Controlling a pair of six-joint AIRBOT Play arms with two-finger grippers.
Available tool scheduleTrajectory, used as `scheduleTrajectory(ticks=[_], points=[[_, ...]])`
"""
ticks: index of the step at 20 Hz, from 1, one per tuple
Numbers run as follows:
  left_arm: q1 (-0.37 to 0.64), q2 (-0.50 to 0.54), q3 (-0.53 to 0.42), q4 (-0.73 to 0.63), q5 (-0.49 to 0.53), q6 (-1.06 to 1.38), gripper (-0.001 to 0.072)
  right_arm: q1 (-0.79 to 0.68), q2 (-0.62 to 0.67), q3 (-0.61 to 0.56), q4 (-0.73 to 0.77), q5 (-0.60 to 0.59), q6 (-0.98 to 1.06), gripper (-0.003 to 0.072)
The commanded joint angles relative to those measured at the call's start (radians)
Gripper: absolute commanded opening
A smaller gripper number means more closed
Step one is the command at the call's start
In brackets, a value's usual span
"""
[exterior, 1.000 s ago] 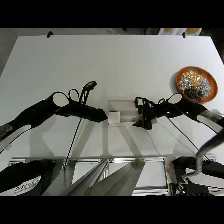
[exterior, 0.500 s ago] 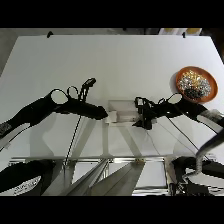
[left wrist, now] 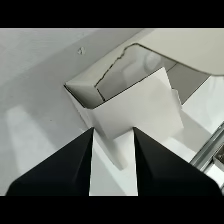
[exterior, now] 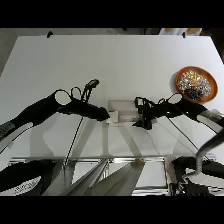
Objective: Fold the box and place the chain.
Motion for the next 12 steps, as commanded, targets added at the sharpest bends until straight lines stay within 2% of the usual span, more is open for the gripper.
scheduleTrajectory(ticks=[1, 12], points=[[-0.016, -0.002, 0.003, 0.036, 0.026, -0.016, 0.0292, 0.001, 0.000, 0.001, 0.000, 0.000, 0.000, 0.0399], [-0.081, -0.008, 0.086, 0.222, 0.034, -0.270, 0.0291, 0.001, 0.000, 0.001, 0.000, 0.000, 0.000, 0.0399]])
